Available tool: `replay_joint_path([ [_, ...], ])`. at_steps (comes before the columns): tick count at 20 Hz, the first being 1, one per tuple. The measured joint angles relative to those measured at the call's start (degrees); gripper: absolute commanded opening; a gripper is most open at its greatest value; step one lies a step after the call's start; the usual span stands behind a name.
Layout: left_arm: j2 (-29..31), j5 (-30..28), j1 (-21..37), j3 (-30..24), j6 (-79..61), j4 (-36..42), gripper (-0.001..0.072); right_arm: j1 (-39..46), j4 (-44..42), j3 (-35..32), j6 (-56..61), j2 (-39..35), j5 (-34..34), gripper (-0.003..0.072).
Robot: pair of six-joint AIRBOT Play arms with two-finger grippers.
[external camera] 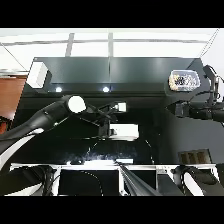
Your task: Fold the box and place the chain.
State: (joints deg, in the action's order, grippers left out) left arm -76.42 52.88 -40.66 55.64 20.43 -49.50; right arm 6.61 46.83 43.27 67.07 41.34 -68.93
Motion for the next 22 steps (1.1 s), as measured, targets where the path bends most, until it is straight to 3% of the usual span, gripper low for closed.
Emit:
replay_joint_path([
  [7,-7.1,-0.6,-2.1,4.2,3.7,2.4,0.0707,0.0,1.2,0.0,-1.3,0.0,0.3,0.0011],
  [22,-9.2,1.0,-3.5,4.7,5.5,0.8,0.0708,0.0,1.5,0.0,-1.8,0.0,2.1,0.0011],
])
